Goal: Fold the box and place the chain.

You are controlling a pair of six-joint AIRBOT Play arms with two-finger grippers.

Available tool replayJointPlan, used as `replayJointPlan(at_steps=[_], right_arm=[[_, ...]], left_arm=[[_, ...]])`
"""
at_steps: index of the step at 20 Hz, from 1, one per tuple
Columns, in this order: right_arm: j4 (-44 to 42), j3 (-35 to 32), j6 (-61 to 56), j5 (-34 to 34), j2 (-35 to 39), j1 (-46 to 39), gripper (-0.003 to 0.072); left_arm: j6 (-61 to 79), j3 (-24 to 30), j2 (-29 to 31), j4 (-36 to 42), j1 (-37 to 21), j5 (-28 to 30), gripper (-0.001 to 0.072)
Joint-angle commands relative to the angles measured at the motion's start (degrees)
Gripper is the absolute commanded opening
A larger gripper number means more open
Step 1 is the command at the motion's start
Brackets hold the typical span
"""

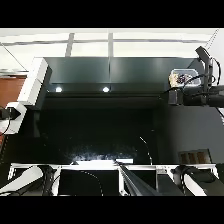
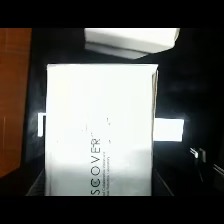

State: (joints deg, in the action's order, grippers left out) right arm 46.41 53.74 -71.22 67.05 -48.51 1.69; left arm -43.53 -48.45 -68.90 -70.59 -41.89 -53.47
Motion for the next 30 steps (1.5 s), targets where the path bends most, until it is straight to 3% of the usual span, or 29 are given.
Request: replayJointPlan(at_steps=[1, 7, 8, 9, 14, 20, 21, 22, 23, 25, 28, 30], right_arm=[[0.22, 0.04, -0.85, -0.44, 0.02, -0.04, 0.0010], [0.22, 0.04, -1.29, -0.46, 0.02, -0.04, 0.0010], [0.22, 0.04, -1.60, -0.44, 0.02, -0.04, 0.0010], [0.22, 0.04, -2.14, -0.39, 0.02, -0.04, 0.0010], [0.22, 0.04, -2.69, -0.37, 0.02, -0.02, 0.0009], [0.55, 0.04, -1.84, 3.56, 0.04, -0.02, 0.0010], [0.87, 0.07, -1.57, 4.50, 0.04, -0.02, 0.0010], [0.90, 0.04, -0.92, 5.03, 0.07, -0.02, 0.0010], [0.90, 0.07, -0.39, 5.05, 0.11, -0.02, 0.0010], [1.90, 0.04, 0.87, 4.74, 0.20, -0.02, 0.0009], [11.80, 0.04, 1.46, 4.70, 0.55, 0.42, 0.0009], [16.57, -1.09, 1.46, -0.50, 1.90, 1.33, 0.0008]], left_arm=[[4.44, -0.26, -3.39, 3.63, 0.83, 3.02, 0.0311], [6.29, -0.26, -6.34, 3.98, 4.66, 8.20, 0.0323], [6.27, -0.26, -6.75, 3.93, 5.20, 9.86, 0.0552], [5.57, -0.28, -6.69, 3.58, 5.62, 11.41, 0.0712], [3.30, -3.41, -2.23, 3.52, 5.79, 4.22, 0.0712], [-11.19, -5.27, 9.94, 2.56, 6.08, -5.11, 0.0707], [-14.25, -5.27, 12.24, 5.29, 6.45, -6.16, 0.0648], [-16.74, -5.27, 14.23, 7.58, 7.13, -7.30, 0.0379], [-17.38, -5.27, 16.15, 10.36, 8.48, -9.01, 0.0016], [-17.33, -5.16, 18.95, 15.34, 13.22, -10.27, 0.0023], [-17.44, -5.14, 23.41, 14.95, 27.08, -7.41, 0.0022], [-19.19, -5.14, 25.11, 13.18, 36.79, -4.37, 0.0023]])
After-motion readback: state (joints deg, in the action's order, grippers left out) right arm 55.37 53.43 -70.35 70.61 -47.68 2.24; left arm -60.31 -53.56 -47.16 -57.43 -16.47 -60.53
